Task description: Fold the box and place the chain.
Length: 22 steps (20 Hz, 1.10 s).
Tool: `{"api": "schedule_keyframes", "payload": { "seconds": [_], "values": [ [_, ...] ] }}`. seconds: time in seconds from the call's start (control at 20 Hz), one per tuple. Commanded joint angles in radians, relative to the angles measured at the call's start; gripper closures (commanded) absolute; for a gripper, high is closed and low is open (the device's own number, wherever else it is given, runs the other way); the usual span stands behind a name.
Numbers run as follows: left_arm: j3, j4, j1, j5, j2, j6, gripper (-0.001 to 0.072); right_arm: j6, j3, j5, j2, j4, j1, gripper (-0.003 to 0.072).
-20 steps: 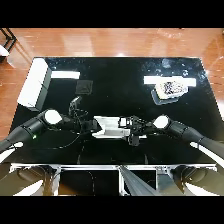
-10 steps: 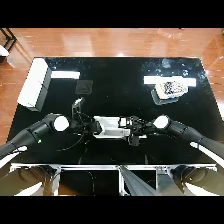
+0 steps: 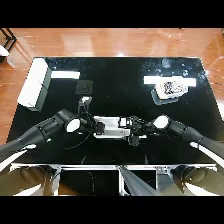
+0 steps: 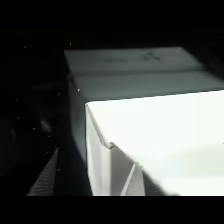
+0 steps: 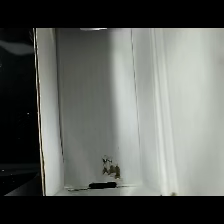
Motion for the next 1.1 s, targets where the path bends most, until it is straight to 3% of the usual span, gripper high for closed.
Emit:
{"api": "schedule_keyframes", "payload": {
  "seconds": [0.0, 0.1, 0.15, 1.05],
  "values": [
    [0.065, 0.094, -0.045, -0.097, -0.053, -0.053, 0.0175, 0.000, 0.001, 0.000, 0.000, 0.000, 0.000, 0.0378],
    [0.085, 0.111, -0.056, -0.100, -0.074, -0.053, 0.0264, 0.000, 0.001, 0.000, 0.000, -0.001, 0.000, 0.0378],
    [0.092, 0.110, -0.056, -0.101, -0.085, -0.053, 0.0276, 0.000, 0.001, 0.000, 0.000, 0.000, 0.000, 0.0378],
    [0.102, 0.105, -0.056, -0.064, -0.132, -0.053, 0.0278, 0.000, 0.001, 0.000, 0.000, -0.001, 0.000, 0.0377]
  ]
}}
